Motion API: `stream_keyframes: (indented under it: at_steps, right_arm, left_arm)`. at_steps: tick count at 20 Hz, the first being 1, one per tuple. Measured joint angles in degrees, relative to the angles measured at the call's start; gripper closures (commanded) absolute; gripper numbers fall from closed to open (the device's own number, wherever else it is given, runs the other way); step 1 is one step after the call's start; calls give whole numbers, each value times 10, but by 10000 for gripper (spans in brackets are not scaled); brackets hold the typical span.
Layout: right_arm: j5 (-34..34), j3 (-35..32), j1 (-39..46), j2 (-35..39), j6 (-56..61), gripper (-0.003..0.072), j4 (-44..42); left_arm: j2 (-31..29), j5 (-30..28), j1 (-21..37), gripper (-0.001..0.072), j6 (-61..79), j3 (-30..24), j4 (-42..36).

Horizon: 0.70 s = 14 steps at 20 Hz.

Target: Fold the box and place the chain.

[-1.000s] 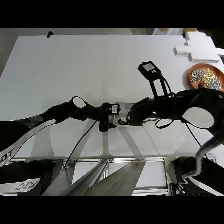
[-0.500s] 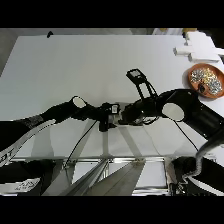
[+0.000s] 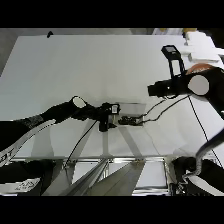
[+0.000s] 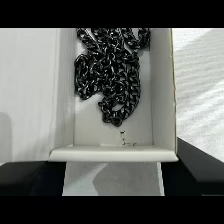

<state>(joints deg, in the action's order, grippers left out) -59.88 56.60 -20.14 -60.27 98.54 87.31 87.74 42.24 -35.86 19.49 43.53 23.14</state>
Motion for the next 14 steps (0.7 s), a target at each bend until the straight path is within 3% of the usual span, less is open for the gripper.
stream_keyframes:
  at_steps: [1, 2, 5, 7, 10, 14]
  right_arm:
    - [-5, -7, 17, -11, 0, 500, 6]
    - [-5, -15, 30, -22, -1, 451, 10]
    - [2, -40, 52, -61, -1, 441, 21]
    - [11, -52, 59, -90, -1, 264, 23]
    - [20, -60, 63, -129, -2, 256, 26]
    - [38, -64, 64, -165, -2, 302, 28]
  left_arm:
    - [0, 0, 0, 437, 0, 0, 0]
    - [0, 0, 0, 437, 0, 0, 0]
    - [0, 0, 0, 437, 0, 0, 0]
    - [0, 0, 0, 437, 0, 0, 0]
    - [0, 0, 0, 437, 0, 0, 0]
    - [0, 0, 0, 437, 0, 0, 0]
